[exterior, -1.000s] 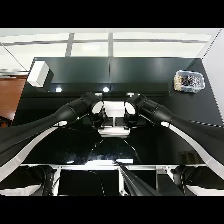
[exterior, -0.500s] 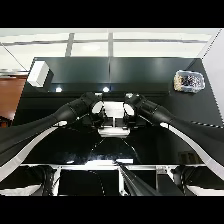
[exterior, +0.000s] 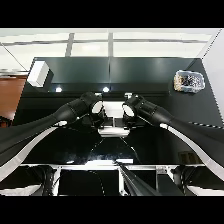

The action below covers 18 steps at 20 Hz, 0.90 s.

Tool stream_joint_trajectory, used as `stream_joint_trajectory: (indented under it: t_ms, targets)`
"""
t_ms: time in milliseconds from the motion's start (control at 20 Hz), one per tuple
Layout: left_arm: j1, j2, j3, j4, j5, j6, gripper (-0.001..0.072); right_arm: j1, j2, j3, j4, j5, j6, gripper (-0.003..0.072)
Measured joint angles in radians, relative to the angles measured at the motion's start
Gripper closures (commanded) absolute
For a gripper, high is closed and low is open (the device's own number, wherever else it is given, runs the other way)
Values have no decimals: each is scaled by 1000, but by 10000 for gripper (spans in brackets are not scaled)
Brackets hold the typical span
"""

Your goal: Fold the box and place the chain.

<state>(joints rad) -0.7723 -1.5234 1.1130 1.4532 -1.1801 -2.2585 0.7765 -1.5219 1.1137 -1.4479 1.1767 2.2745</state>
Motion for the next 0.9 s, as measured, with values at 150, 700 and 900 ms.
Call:
stream_joint_trajectory:
  t_ms: [150, 700, 900]
  targets:
    - [0, 0, 0, 0, 0, 1, 680, 0, 0, -2, 0, -3, -3, 566]
    - [0, 0, 0, 0, 2, 4, 680, -23, 233, -4, -124, 40, -61, 389]
    - [0, 0, 0, 0, 2, 3, 680, -80, 395, -4, -330, 53, -76, 388]
